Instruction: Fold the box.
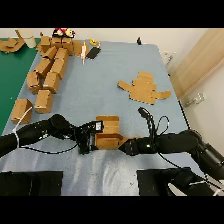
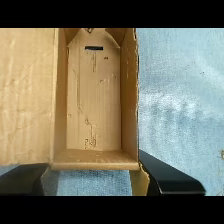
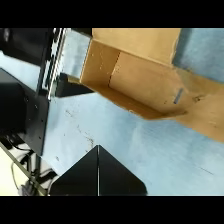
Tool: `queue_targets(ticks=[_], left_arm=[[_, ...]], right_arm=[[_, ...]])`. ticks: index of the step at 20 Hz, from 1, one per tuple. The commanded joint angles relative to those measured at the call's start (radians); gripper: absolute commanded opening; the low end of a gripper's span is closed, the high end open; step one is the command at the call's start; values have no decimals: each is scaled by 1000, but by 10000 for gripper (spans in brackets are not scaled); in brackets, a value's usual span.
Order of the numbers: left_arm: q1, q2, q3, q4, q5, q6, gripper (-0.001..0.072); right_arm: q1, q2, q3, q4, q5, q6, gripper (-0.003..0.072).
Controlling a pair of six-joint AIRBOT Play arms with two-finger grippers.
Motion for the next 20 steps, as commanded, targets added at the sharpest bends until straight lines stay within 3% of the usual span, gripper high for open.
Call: queue_targets(ticks=[1,7,11,20], left_arm=[[0,0,0,0,0,0,504],[0,0,0,0,0,0,504],[0,0,0,0,1,0,505],[0,0,0,0,0,0,505]], right_arm=[[-6,-144,62,60,64,-13,1],[-66,-539,310,105,55,-205,0],[-77,-704,331,102,77,-286,-1],[-77,-766,329,56,96,-378,0]])
